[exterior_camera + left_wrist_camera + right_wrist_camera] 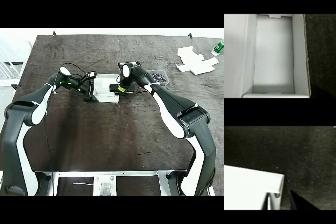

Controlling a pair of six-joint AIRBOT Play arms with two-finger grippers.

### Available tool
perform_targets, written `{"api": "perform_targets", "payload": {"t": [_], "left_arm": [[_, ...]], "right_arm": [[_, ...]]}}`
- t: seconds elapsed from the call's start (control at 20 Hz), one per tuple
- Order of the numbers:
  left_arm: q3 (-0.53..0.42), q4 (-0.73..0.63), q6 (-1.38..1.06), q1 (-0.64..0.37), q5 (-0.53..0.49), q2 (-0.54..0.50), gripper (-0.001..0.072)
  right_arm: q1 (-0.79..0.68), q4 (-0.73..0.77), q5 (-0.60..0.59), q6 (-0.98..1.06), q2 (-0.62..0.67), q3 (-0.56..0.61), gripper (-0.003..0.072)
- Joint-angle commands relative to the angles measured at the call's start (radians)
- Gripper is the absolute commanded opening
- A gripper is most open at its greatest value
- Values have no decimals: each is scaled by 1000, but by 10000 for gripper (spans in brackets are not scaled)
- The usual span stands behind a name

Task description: Fold the box and place the chain.

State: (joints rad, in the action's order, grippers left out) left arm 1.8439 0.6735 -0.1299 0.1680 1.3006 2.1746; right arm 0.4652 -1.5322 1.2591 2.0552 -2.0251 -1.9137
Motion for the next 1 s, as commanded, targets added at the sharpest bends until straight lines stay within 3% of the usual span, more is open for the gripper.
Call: {"api": "perform_targets", "payload": {"t": [0.0, 0.15, 0.25, 0.65, 0.7, 0.95], "left_arm": [[1, 0, 0, -1, 0, 0, 344], [1, 0, 0, -1, -1, 0, 344], [1, 0, 0, -1, 0, 0, 344], [1, 0, 0, -1, -1, 0, 344], [1, 0, -1, -1, -2, 0, 344], [1, 0, -1, -1, -1, 0, 344]], "right_arm": [[19, -6, -14, 62, -2, -4, 271], [29, -18, -9, 69, -2, -4, 252], [29, -18, -8, 89, -3, -4, 186], [17, -29, 42, 110, -9, -5, 166], [18, -29, 42, 111, -12, -5, 107], [20, -14, 32, 111, -21, -5, 12]]}}
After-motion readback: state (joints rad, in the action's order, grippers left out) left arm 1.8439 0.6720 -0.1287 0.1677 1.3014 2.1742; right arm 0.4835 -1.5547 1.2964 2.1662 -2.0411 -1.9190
